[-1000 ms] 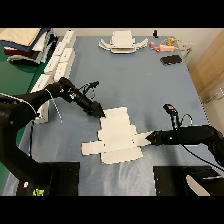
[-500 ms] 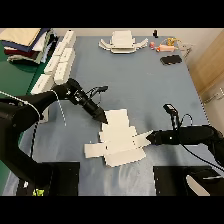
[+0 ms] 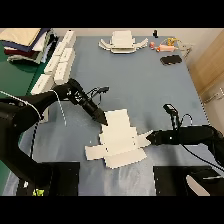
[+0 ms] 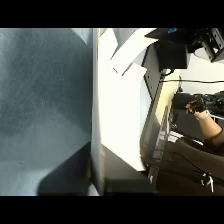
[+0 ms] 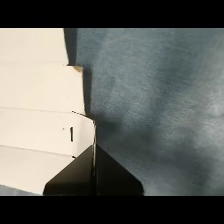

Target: Fold the box.

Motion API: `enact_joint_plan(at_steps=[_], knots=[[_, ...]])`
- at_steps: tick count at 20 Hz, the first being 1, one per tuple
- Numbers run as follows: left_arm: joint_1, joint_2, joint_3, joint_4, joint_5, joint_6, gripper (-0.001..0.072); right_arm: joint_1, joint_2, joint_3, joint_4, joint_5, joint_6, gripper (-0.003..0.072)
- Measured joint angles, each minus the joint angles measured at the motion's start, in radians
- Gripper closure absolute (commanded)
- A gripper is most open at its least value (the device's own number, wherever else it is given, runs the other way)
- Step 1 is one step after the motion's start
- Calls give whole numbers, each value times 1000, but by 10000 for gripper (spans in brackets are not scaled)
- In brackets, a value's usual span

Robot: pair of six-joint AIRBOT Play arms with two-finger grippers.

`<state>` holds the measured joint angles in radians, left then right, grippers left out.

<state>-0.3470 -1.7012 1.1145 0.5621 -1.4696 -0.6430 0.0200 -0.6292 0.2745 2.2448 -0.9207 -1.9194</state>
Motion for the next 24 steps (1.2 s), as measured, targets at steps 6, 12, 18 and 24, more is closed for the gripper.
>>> enact_joint_plan(at_steps=[6, 12, 18, 24], knots=[[0, 0, -1, -4, -9, -23, 496, 0, 0, 0, 0, -3, 0, 684], [0, 0, -18, -5, -21, -29, 495, 0, 0, 0, -1, -5, 0, 684], [0, 0, -36, -6, -1, -37, 496, 0, 0, 0, -1, -6, 0, 684], [28, 19, -39, -8, 10, -58, 495, 0, 0, 0, 0, -5, 0, 684]])
